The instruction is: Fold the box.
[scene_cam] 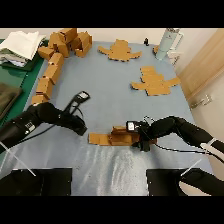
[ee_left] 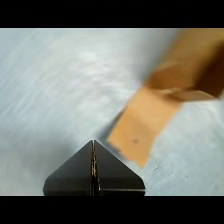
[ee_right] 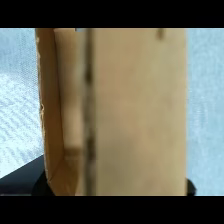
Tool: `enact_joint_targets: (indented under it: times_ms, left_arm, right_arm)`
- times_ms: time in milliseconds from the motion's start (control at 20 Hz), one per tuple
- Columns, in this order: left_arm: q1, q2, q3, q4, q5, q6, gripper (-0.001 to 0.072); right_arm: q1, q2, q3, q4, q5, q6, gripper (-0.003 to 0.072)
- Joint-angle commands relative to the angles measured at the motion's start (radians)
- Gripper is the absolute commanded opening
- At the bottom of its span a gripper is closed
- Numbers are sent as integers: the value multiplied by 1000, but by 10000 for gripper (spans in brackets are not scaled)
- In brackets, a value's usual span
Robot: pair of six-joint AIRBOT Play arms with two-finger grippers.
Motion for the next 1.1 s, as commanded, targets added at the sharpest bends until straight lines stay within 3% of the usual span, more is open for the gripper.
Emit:
enact_joint_targets:
  times_ms: [0,150,500,1050]
  left_arm:
    - [145,15,-17,72,-138,-401,16]
    - [86,-64,-59,-120,-95,-374,16]
    - [-161,-235,-81,-324,187,-377,15]
    - [-301,-106,-72,-369,206,-347,16]
  right_arm:
    - [0,1,0,0,0,0,512]
    - [0,1,1,0,0,0,512]
    - [0,1,1,0,0,0,512]
    - [0,1,1,0,0,0,512]
